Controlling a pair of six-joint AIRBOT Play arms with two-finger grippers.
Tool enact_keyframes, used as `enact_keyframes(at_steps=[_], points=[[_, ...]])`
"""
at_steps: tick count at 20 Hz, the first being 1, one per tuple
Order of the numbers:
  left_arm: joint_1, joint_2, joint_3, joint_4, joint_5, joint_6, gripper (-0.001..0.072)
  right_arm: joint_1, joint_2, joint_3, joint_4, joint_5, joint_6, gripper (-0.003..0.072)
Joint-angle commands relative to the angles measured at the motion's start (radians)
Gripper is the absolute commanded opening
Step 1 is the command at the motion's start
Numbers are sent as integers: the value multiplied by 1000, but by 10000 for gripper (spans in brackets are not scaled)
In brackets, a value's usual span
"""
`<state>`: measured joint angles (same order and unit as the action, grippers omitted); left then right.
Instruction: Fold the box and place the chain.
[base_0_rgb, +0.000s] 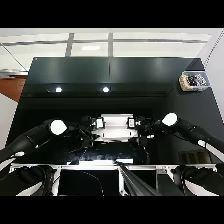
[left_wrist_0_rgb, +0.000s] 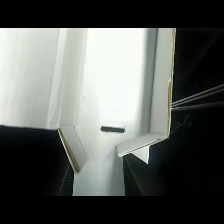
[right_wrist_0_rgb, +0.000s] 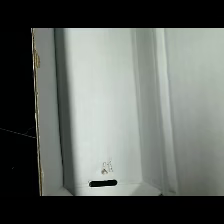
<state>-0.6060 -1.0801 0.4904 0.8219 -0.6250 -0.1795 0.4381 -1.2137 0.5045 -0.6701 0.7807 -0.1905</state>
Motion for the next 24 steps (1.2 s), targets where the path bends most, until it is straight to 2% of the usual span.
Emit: enact_keyframes(at_steps=[1, 2, 5, 13, 15, 19, 23, 24], points=[[-5, -5, -1, -77, 14, 3, 303, 0, -1, 0, 0, 0, 0, 538], [-5, -5, -1, -83, 16, 13, 269, 0, -1, 0, 0, 0, 0, 538], [-6, -5, -1, -154, 12, 24, 268, 0, -1, 0, 0, 0, 0, 538], [-16, -41, -1, -202, 14, 24, 264, 0, -1, 0, 0, 0, 0, 538], [-37, -61, -1, -206, 20, 24, 220, 0, -1, 0, 0, 0, 0, 538], [-71, -67, -1, -205, 92, 24, 220, 0, -1, 0, 0, 0, 0, 538], [-71, -67, -1, -198, 95, 24, 222, 0, -1, 0, 0, 0, 0, 538], [-71, -67, -1, -198, 96, 24, 243, 0, 0, 0, 0, 0, 0, 538]])
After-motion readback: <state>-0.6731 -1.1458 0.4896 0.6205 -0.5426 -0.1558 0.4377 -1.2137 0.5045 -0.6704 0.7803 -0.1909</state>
